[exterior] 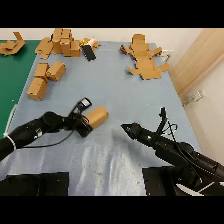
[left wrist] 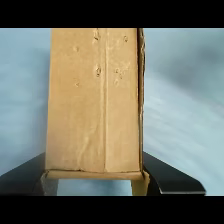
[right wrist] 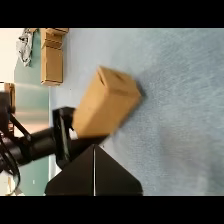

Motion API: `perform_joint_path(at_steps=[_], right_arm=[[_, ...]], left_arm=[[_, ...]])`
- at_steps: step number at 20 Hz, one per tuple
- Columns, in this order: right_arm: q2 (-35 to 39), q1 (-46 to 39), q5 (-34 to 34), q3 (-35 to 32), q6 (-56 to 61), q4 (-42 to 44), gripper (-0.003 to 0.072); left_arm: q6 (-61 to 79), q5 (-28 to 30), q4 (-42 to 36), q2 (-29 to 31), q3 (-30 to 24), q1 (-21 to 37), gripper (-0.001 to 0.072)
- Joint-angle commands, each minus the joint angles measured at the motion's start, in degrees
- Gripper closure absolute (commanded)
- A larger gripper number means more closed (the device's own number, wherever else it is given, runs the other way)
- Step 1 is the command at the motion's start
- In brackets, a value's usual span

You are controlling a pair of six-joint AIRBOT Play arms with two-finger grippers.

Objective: Fold the box.

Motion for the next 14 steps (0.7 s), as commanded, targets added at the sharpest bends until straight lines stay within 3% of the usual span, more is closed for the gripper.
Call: perform_joint_path(at_steps=[1,6,8,14], right_arm=[[0.04,-0.02,0.04,0.04,0.02,0.02,0.0682],[0.07,-0.02,0.09,0.04,0.2,0.02,0.0682],[0.04,-0.02,0.11,0.04,0.7,0.02,0.0682],[0.04,-0.02,2.49,0.09,1.05,0.02,0.0682]], left_arm=[[-13.51,-1.25,7.5,0.0,4.37,11.19,0.0201],[-14.88,-1.03,13.29,-1.01,6.8,28.33,0.0201],[-14.88,-0.52,13.29,-2.23,6.8,32.68,0.0201],[-16.33,3.08,13.29,-9.38,10.88,34.8,0.0201]])
